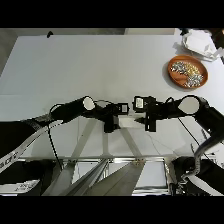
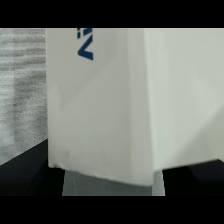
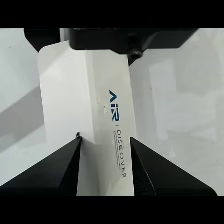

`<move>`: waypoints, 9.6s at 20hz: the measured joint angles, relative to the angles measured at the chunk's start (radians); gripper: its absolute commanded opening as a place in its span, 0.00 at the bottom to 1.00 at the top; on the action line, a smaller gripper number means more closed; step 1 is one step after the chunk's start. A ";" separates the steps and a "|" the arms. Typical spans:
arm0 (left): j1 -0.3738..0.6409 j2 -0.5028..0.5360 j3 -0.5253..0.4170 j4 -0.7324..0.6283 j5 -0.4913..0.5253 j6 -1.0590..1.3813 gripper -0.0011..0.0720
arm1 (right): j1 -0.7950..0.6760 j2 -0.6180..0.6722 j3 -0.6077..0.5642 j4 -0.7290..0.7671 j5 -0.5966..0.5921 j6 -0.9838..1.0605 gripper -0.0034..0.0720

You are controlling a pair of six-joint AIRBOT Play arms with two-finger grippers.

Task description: Fold the box and place the chain.

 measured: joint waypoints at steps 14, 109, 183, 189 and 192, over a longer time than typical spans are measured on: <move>0.000 0.000 0.000 0.000 0.000 0.000 0.48 | 0.001 -0.001 -0.037 0.008 -0.060 0.028 0.41; -0.002 0.001 0.000 -0.003 0.003 0.002 0.48 | -0.609 0.075 0.040 -0.529 0.383 1.242 0.07; 0.994 0.490 -0.044 0.589 -0.072 -0.845 0.96 | -0.615 0.075 0.040 -0.457 0.308 1.247 0.07; 0.994 0.472 -0.044 0.581 -0.039 -0.845 0.96 | -0.615 0.075 0.040 -0.457 0.307 1.247 0.07; 0.994 0.447 -0.044 0.580 -0.031 -0.845 0.96 | -0.615 0.075 0.040 -0.457 0.306 1.247 0.07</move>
